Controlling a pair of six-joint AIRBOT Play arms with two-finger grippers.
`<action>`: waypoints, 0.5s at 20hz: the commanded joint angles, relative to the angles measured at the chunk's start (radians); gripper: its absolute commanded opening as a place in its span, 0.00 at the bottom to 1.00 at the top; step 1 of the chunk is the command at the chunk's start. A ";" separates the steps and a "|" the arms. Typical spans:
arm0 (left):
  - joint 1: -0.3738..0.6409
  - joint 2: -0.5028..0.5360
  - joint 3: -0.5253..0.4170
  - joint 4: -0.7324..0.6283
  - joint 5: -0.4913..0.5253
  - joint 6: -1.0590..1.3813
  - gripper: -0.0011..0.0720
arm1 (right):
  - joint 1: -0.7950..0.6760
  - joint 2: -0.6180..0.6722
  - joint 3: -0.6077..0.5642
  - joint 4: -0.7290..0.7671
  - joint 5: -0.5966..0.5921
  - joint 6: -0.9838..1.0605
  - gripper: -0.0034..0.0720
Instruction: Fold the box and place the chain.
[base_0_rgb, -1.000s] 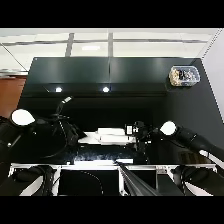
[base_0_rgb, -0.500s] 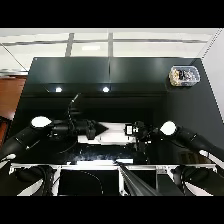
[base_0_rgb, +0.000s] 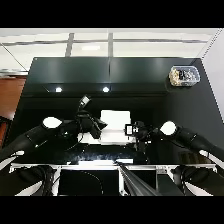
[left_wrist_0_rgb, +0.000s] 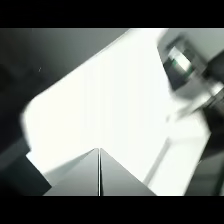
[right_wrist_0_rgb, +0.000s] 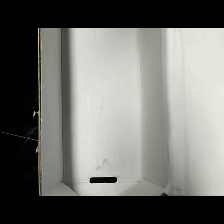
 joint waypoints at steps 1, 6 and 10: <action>-0.015 -0.031 0.035 0.264 0.031 -0.150 0.05 | 0.000 -0.001 -0.001 0.000 0.000 0.000 0.76; -0.014 -0.050 0.071 0.324 0.002 -0.152 0.05 | 0.000 -0.001 -0.001 0.000 0.000 0.000 0.76; -0.008 -0.043 0.114 0.487 -0.082 -0.170 0.05 | 0.000 -0.001 -0.001 0.000 0.000 0.000 0.76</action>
